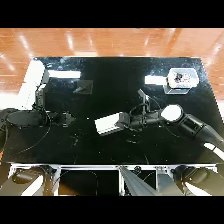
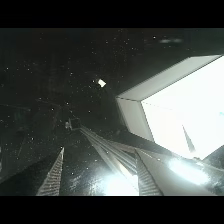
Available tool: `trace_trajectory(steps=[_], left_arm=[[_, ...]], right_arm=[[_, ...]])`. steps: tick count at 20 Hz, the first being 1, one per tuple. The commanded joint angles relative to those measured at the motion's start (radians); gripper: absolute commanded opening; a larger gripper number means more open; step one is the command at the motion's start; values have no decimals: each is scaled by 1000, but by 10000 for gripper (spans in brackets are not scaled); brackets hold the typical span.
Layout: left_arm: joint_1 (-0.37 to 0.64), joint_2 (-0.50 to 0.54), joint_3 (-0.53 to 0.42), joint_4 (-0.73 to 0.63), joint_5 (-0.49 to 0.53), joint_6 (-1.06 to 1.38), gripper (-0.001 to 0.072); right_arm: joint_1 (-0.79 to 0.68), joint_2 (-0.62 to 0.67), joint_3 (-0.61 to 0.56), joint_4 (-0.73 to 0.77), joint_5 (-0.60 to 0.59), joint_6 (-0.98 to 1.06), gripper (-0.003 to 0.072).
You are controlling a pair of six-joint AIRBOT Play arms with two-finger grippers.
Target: Fold the box and place the chain.
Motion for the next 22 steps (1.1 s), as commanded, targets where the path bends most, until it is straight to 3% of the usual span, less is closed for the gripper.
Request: trace_trajectory(steps=[1,4,7,22], left_arm=[[0,0,0,-4,1,0,549],[0,0,0,-4,1,0,549],[0,0,0,-4,1,0,549],[0,0,0,-5,1,0,549]], right_arm=[[-10,-7,38,-1,15,-50,28],[-7,-53,27,-96,-13,6,28],[-7,-105,23,-82,-56,1,28],[-7,-154,23,-113,-45,-2,28]])
